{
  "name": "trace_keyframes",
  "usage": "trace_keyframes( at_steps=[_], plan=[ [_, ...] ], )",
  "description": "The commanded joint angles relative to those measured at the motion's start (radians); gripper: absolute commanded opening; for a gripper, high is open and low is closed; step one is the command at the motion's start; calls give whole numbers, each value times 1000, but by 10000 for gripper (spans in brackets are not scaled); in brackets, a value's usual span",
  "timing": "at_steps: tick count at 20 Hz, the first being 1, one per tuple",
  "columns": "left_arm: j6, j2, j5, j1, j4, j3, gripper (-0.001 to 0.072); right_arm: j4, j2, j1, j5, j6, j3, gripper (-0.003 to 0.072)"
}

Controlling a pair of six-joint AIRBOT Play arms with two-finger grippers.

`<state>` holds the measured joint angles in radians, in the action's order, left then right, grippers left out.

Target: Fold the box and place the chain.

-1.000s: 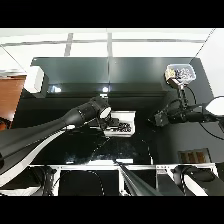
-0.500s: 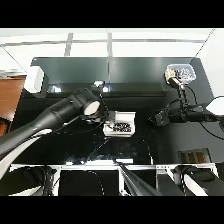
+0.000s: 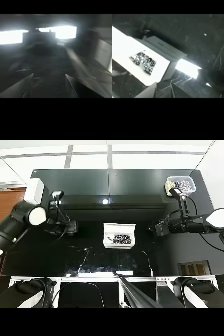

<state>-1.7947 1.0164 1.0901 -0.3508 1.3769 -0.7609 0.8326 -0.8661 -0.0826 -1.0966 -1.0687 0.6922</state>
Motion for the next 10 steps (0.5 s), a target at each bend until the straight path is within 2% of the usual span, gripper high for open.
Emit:
trace_keyframes(
  at_steps=[1, 2, 3, 4, 6, 8, 10],
  plan=[
    [674, -44, -256, 125, -498, 232, 466, 0, -1, 0, 38, 0, -1, 212],
    [939, -42, -237, 113, -588, 268, 468, 0, -1, 0, 49, 0, -1, 212],
    [1148, -39, -216, 93, -631, 289, 505, 0, -1, 0, 56, 0, -1, 212],
    [1332, -37, -202, 62, -638, 300, 708, 0, -1, 0, 62, 0, -1, 212],
    [1638, -37, -208, -1, -625, 302, 716, 0, -1, 0, 75, 0, -1, 212],
    [1912, -35, -265, -58, -626, 301, 715, 0, -1, 0, 85, 0, -1, 212],
    [2035, 0, -284, -79, -638, 288, 715, -1, -1, 0, 88, 0, -1, 212]
  ],
)
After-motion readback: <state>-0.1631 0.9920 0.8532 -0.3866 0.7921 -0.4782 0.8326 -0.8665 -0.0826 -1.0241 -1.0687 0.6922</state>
